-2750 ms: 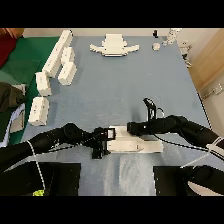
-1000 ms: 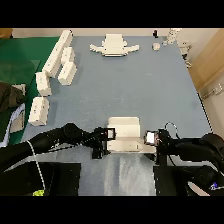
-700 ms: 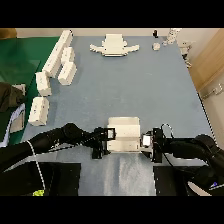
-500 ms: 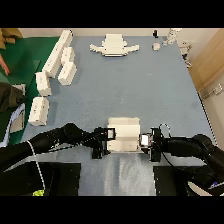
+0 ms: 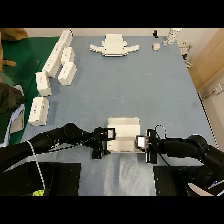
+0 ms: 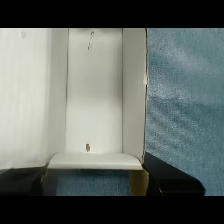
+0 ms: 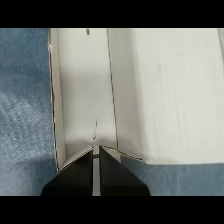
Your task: Fold the box.
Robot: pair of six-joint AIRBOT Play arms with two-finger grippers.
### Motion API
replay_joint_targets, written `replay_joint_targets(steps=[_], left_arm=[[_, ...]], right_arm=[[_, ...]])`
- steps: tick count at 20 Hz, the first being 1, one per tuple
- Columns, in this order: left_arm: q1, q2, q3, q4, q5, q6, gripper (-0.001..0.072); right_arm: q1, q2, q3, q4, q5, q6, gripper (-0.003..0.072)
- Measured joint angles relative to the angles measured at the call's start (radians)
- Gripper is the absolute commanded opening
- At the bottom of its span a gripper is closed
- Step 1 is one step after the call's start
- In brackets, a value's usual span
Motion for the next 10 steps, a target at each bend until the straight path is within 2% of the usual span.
replay_joint_targets(steps=[2, 3, 8, 9, 10], left_arm=[[0.0, 0.0, 0.0, 0.0, 0.0, 0.0, 0.0519], [0.0, 0.0, 0.0, 0.0, 0.0, 0.0, 0.0519], [0.0, 0.0, 0.0, -0.001, 0.0, -0.001, 0.0519], [0.0, 0.0, 0.0, 0.0, 0.0, -0.001, 0.0519], [0.0, 0.0, 0.0, 0.0, 0.0, 0.0, 0.0519]], right_arm=[[0.005, -0.015, 0.0, 0.009, 0.023, 0.0, 0.0619], [0.006, -0.021, 0.0, 0.016, 0.029, 0.0, 0.0639], [0.01, -0.033, 0.0, 0.028, 0.046, -0.001, 0.0633], [0.01, -0.033, 0.0, 0.029, 0.048, -0.001, 0.0589], [0.01, -0.034, 0.0, 0.03, 0.051, -0.001, 0.0369]])
